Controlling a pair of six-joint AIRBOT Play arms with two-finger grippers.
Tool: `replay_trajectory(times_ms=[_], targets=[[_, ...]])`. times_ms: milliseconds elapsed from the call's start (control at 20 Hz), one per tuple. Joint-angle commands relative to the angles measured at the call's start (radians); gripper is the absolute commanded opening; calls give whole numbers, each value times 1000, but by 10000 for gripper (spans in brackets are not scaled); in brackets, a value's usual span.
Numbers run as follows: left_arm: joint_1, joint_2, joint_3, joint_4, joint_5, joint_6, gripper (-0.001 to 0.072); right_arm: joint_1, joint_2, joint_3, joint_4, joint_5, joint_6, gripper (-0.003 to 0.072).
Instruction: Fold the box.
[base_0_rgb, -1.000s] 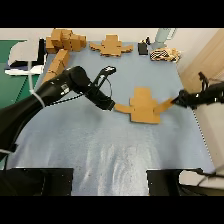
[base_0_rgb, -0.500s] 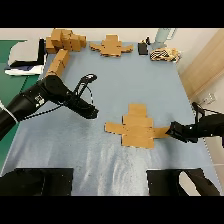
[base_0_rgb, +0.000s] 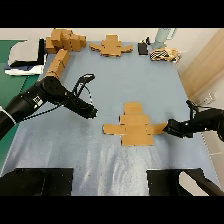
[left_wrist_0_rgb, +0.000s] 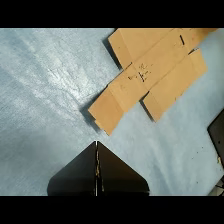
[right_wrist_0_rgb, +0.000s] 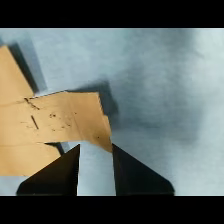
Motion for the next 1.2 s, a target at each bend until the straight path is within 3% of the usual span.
replay_trajectory(times_ms=[0,100,350,400,450,600,750,800,1150], targets=[[1,1,0,0,14,0,12,-4,-24,50,5,6,-60,300],[1,1,0,0,15,0,12,-3,-25,55,-65,31,-35,300],[1,1,0,0,4,-1,11,-3,-60,58,-69,138,-72,310],[1,1,0,0,4,-5,12,-3,-75,64,-68,142,-72,382],[1,1,0,0,5,-5,11,-2,-96,75,-64,132,-80,413],[0,1,0,-1,5,-5,11,-2,-160,103,-52,82,-116,410],[0,1,0,0,5,-5,12,-2,-174,115,92,2,-238,398],[1,1,0,0,5,-5,12,-2,-174,114,121,-26,-256,349],[0,1,0,0,4,-5,12,0,-200,112,193,-165,-299,331]])
